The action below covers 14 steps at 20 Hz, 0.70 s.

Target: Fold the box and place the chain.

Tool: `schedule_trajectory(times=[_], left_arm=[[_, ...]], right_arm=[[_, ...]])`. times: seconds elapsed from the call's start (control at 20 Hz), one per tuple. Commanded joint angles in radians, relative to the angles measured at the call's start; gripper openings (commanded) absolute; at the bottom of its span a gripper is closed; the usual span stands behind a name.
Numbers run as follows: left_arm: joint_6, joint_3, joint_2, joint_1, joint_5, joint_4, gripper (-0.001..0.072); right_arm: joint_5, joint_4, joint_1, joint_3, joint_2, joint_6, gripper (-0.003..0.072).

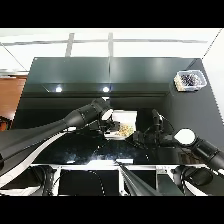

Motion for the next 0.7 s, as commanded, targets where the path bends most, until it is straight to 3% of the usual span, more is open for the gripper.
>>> schedule_trajectory(times=[0.0, 0.3, 0.65], left_arm=[[0.000, 0.001, 0.000, 0.001, 0.000, 0.000, 0.0030], [0.000, 0.001, 0.000, 0.001, 0.000, 0.000, 0.0030], [0.000, 0.001, 0.000, 0.001, 0.000, 0.000, 0.0030]], right_arm=[[-0.100, -0.064, 0.006, -0.014, 0.000, 0.100, 0.0382], [-0.259, -0.045, 0.138, -0.035, 0.000, 0.178, 0.0381], [-0.268, -0.032, 0.137, -0.034, 0.000, 0.177, 0.0381]])
